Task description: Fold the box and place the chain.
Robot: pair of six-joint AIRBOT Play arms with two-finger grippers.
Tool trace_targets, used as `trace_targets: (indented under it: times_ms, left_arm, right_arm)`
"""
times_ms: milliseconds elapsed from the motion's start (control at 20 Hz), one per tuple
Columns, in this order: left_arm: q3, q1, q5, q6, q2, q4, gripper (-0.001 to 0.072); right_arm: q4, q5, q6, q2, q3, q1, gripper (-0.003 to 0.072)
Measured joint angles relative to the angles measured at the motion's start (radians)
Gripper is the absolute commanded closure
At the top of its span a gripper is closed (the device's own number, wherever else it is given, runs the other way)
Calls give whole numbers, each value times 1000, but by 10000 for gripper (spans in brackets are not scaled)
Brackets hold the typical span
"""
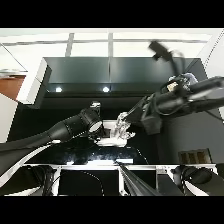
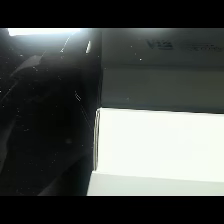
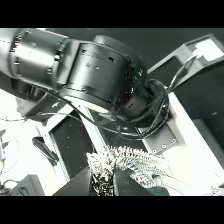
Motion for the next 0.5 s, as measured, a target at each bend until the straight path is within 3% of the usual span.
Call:
trace_targets:
  times_ms: [450,500]
  left_arm:
    - [0,0,0,0,0,0,681]
    - [0,0,0,0,0,0,681]
  right_arm:
    - [16,-182,-31,-119,-245,76,650]
    - [16,-194,-34,-131,-259,79,606]
